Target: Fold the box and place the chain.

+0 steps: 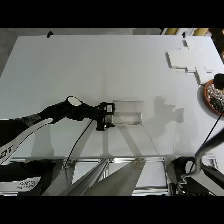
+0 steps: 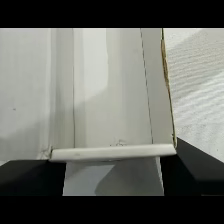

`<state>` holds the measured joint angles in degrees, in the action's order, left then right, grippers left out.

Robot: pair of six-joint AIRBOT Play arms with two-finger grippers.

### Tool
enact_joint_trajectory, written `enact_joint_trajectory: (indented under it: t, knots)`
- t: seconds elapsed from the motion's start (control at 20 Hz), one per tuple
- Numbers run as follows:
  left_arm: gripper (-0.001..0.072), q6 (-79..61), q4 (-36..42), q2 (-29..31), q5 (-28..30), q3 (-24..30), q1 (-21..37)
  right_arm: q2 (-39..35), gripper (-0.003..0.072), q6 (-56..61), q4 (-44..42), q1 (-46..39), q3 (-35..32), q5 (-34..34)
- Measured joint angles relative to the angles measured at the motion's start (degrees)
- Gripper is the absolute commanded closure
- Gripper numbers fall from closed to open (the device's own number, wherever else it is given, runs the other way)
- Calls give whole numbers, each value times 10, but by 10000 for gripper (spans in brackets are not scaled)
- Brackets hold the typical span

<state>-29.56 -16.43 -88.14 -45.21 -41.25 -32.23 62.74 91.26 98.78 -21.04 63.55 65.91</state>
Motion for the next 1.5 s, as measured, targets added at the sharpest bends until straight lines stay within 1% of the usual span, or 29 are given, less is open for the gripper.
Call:
enact_joint_trajectory:
  t: [0.25, 0.45, 0.8, 0.85, 0.9, 0.95, 1.3, 1.35, 1.4, 1.45, 1.5]
  knots:
    - [700, 0, 0, 0, 0, 0, 0, 89, 226, -19, 0, -88, 6, -26]
    - [700, 0, 0, 0, 0, 0, 0, 126, 226, -29, -5, -137, 7, -55]
    - [700, 0, 0, 0, 0, 0, 0, 168, 228, -71, -26, -167, 7, -77]
    - [700, 0, 0, 0, 0, 0, 0, 170, 242, -77, -26, -168, 7, -80]
    - [700, 0, 0, 0, 0, 0, 0, 172, 300, -86, -26, -169, 7, -82]
    - [700, 0, 0, 0, 0, 0, 0, 173, 310, -90, -27, -169, 7, -84]
    - [700, 0, 0, 0, 0, 0, 0, 176, 310, -118, -19, -172, 7, -85]
    - [700, 0, 0, 0, 0, 0, 0, 178, 336, -118, -16, -174, 7, -85]
    - [700, 0, 0, 0, 0, 0, 0, 180, 416, -120, -15, -178, 7, -85]
    - [700, 0, 0, 0, 0, 0, 0, 183, 462, -121, -16, -185, 7, -84]
    - [700, 0, 0, 0, 0, 0, 0, 186, 468, -121, -19, -193, 7, -82]
